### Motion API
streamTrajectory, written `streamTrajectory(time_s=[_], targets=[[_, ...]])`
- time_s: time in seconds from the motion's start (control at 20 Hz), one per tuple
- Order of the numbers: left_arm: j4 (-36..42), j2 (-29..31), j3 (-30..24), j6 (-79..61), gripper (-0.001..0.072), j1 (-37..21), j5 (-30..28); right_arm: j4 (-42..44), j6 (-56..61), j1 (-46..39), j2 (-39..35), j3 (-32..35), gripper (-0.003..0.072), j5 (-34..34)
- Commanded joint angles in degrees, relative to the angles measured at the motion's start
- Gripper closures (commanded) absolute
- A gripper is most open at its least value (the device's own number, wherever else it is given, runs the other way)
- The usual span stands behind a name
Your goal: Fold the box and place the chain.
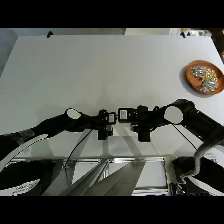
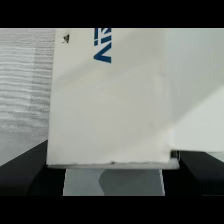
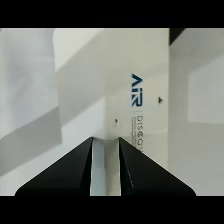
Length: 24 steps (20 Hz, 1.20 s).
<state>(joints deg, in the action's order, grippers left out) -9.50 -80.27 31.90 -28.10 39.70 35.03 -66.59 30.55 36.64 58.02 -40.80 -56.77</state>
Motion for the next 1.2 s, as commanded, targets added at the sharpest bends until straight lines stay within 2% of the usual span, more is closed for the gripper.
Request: streamTrajectory(time_s=[0.0,0.15,0.25,0.5,0.8,1.05,1.1,1.15], targets=[[0.0,0.0,0.0,0.0,0.0336,0.0,0.0,-4.7,4.4,0.5,0.0,0.3,0.0527,3.7],[0.0,0.0,0.0,0.0,0.0336,0.0,0.0,-5.1,5.5,0.5,0.0,0.3,0.0537,4.9],[0.0,0.0,0.0,0.0,0.0336,0.0,0.0,-5.0,5.5,0.5,-0.2,0.3,0.0574,5.2],[0.0,0.0,0.0,0.0,0.0336,0.0,0.0,-5.0,5.5,0.5,-2.3,0.3,0.0577,5.2],[0.0,0.0,0.0,0.0,0.0336,0.0,0.0,-1.7,5.6,0.5,0.3,0.8,0.0582,5.8],[0.0,0.0,0.0,0.0,0.0336,0.0,0.0,-0.5,5.6,0.5,0.9,1.6,0.0558,2.0],[0.0,0.0,0.0,0.0,0.0336,0.0,0.0,-0.5,5.6,0.5,0.9,1.6,0.0533,1.2],[0.0,0.0,0.0,0.0,0.0336,0.0,-0.1,-0.5,5.6,0.5,0.9,1.6,0.0455,0.9]])
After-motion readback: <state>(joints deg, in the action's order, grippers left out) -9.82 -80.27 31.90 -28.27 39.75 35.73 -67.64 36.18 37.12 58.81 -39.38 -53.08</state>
